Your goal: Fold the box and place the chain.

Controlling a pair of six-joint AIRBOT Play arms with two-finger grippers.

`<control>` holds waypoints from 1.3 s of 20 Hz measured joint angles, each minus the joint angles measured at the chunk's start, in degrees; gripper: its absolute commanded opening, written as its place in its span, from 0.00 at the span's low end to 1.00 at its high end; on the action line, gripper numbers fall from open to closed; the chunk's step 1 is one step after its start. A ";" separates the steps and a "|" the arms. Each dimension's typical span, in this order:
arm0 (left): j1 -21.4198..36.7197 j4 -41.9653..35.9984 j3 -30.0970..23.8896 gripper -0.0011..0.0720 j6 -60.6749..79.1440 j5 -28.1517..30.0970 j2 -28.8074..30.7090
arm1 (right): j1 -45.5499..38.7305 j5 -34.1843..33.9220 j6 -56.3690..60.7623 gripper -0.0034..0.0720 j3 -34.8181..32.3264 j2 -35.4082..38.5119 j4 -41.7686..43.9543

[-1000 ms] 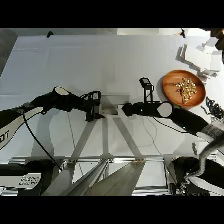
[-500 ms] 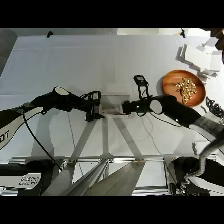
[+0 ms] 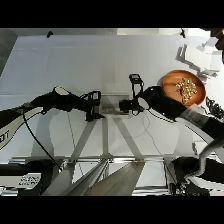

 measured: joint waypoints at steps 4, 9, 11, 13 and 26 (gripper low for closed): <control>0.00 0.00 0.00 0.48 -0.02 0.00 0.00 | 1.90 3.08 7.28 0.66 3.37 -2.60 -3.52; 0.00 0.00 0.00 0.48 -0.07 0.02 0.00 | 3.58 7.13 14.51 0.57 6.25 -5.31 -5.90; 0.00 0.00 0.00 0.48 0.00 0.00 0.00 | 4.20 8.59 16.35 0.56 6.69 -6.08 -7.17; 0.00 0.00 0.00 0.48 0.00 0.00 0.00 | 4.52 9.38 18.16 0.43 6.93 -6.67 -7.85; -0.02 0.11 0.00 0.48 0.22 0.17 -0.02 | 4.92 9.84 28.57 0.09 7.23 -7.98 -8.81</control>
